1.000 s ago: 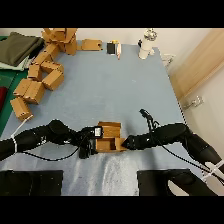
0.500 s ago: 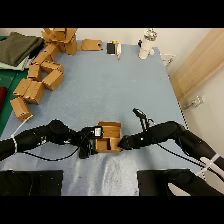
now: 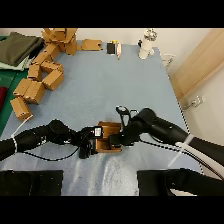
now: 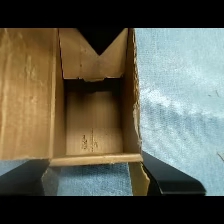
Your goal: Fold the box.
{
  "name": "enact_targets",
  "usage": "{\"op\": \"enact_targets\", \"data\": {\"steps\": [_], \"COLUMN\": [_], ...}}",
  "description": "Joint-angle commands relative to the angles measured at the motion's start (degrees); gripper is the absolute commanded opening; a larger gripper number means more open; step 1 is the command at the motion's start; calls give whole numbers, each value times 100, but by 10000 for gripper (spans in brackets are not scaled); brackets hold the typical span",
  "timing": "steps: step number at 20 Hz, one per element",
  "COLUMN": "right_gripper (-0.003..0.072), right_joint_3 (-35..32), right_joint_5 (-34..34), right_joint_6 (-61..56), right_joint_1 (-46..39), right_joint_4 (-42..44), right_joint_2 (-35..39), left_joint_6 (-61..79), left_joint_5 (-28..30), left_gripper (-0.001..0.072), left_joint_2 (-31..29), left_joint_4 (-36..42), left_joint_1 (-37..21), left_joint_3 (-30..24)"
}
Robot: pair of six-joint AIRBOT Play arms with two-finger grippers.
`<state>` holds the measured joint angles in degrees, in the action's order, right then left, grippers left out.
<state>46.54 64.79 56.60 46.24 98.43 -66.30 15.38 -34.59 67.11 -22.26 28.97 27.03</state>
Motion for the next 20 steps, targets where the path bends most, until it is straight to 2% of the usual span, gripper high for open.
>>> {"op": "enact_targets", "data": {"steps": [1, 6, 9, 10, 11, 17, 18, 20], "right_gripper": [361, 345, 96, 80, 13, 5, 13, 399], "right_joint_3": [758, 997, 1003, 1003, 1003, 1003, 1003, 1005], "right_joint_5": [855, 1137, 1132, 1134, 1130, 1073, 1062, 1073], "right_joint_6": [-1143, -1290, -1285, -1285, -1283, -1200, -1200, -1200], "right_joint_1": [691, 841, 841, 848, 855, 925, 925, 922], "right_joint_4": [-955, -1027, -1058, -1058, -1058, -975, -975, -973], "right_joint_2": [-782, -1349, -1362, -1362, -1362, -1362, -1362, -1349], "left_joint_6": [2, 2, 2, 2, 2, 2, 2, 2], "left_joint_5": [2, 2, 2, 2, 2, 2, 2, 2], "left_gripper": [464, 464, 463, 464, 463, 463, 463, 464], "left_joint_2": [2, 2, 2, 2, 2, 2, 2, 2], "left_joint_4": [-2, -2, -2, -2, -2, -2, -2, -2], "left_joint_1": [-2, -2, -2, -2, -2, -2, -2, -2], "left_joint_3": [4, 4, 4, 4, 4, 4, 4, 4]}}
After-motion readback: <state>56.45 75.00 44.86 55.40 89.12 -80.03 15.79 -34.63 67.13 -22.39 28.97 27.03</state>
